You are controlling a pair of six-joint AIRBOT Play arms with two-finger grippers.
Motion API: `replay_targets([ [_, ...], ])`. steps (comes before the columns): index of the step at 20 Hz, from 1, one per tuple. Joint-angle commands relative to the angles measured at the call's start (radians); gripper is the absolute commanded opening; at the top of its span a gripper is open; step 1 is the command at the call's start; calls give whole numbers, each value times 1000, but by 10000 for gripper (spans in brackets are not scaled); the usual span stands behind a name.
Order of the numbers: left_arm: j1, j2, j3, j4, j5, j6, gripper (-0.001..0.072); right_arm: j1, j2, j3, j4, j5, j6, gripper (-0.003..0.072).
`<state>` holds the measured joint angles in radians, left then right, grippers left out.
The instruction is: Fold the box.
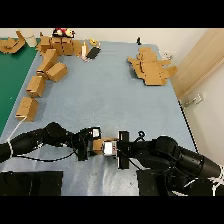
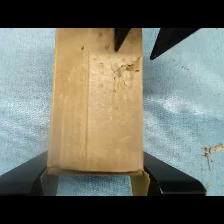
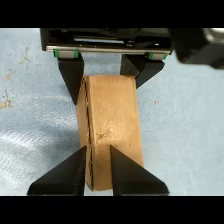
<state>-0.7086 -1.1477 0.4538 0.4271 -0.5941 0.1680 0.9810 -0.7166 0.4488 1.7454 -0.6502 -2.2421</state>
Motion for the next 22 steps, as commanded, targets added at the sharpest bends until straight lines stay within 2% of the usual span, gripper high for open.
replay_targets([
  [1, 0, 0, 0, 0, 1, 0, 594, 0, -1, 1, 18, -17, -2, 223],
  [4, 0, 0, 0, 0, 1, 0, 594, -1, 16, 7, 16, -16, 0, 242],
  [6, 0, 0, 0, 0, 1, 0, 594, -2, 60, 32, 16, -22, 33, 319],
  [9, 0, 0, 0, 0, 1, 0, 594, -6, 154, 81, 5, -89, 209, 302],
  [10, 0, 0, 0, -1, 1, 0, 594, -13, 187, 88, 2, -117, 354, 258],
  [12, 0, 0, 0, -1, 1, 0, 594, -36, 222, 81, -18, -183, 713, 1],
  [15, 0, 0, 0, -1, 1, 0, 594, -59, 223, 27, -5, -292, 1012, 0],
  [18, 0, 0, 0, 0, 1, 0, 594, -59, 223, -76, 177, -225, 1056, 0],
  [22, 0, 0, 0, 0, 1, 0, 594, -56, 191, -182, 466, 33, 1014, 0],
])
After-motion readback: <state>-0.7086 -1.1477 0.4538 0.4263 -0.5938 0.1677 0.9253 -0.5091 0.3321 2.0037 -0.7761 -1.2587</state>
